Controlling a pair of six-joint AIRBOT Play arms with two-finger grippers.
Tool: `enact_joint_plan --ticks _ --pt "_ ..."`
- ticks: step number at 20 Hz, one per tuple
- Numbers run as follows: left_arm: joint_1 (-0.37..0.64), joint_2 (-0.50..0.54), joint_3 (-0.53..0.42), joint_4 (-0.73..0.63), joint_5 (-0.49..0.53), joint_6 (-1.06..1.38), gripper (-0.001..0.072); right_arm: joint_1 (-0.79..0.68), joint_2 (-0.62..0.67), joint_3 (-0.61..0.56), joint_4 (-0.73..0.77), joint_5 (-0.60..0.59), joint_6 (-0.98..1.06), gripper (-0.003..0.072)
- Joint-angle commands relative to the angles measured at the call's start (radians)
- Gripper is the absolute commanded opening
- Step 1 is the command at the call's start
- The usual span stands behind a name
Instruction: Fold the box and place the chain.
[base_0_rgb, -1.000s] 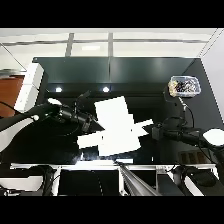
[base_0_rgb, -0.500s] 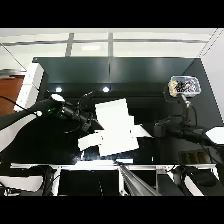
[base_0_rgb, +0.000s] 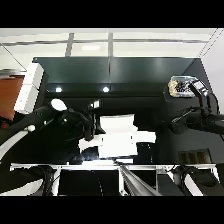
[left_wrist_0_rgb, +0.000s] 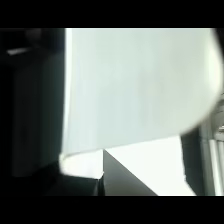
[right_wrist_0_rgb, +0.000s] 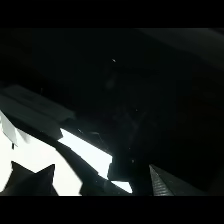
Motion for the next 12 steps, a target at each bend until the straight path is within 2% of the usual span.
enact_joint_plan --ticks 1,2,8,12 --pt "-0.069 0.06 -0.066 0.05 0.168 0.282 0.0027 0.019 0.0 -0.003 -0.025 0.016 -0.117 0.0702" --pt "-0.071 0.06 -0.066 0.079 0.186 0.286 0.0027 0.034 0.0 -0.021 -0.02 0.005 -0.128 0.0702" --pt "-0.071 0.053 -0.067 0.054 0.263 0.206 0.0027 0.125 -0.001 -0.092 0.019 -0.031 -0.128 0.0701" --pt "-0.071 0.031 -0.067 0.054 0.232 0.175 0.0027 0.215 -0.002 -0.141 0.023 -0.078 -0.127 0.0701"
